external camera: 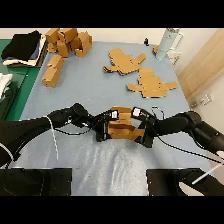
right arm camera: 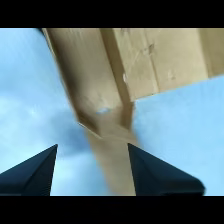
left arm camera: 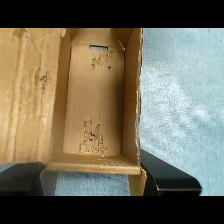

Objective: Fold the box.

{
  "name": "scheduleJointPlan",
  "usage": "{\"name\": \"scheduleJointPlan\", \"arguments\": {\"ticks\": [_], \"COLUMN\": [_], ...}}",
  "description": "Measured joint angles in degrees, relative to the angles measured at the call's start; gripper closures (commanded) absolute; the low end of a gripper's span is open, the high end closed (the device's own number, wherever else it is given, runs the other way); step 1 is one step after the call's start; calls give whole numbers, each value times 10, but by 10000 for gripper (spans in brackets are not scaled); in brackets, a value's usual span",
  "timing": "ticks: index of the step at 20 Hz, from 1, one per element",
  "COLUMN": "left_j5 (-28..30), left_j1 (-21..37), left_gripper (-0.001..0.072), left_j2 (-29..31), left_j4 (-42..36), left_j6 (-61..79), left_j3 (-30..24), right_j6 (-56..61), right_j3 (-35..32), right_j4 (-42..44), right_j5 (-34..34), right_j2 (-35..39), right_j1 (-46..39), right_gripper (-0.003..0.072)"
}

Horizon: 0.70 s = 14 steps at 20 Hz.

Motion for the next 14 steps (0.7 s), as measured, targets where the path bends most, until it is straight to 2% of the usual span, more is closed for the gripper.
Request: {"name": "scheduleJointPlan", "arguments": {"ticks": [1,6,10,14], "left_j5": [0,0,0,0], "left_j1": [0,0,0,0], "left_gripper": [263,263,263,263], "left_j2": [0,0,0,0], "left_j4": [0,0,0,0], "left_j6": [0,0,0,0], "left_j3": [0,0,0,0], "right_j6": [47,261,349,424], "right_j3": [-3,-17,-19,-20], "right_j4": [17,73,93,101], "right_j5": [-10,-39,-46,-25], "right_j2": [8,26,30,30], "right_j1": [1,11,14,16], "right_gripper": [579,581,581,584]}}
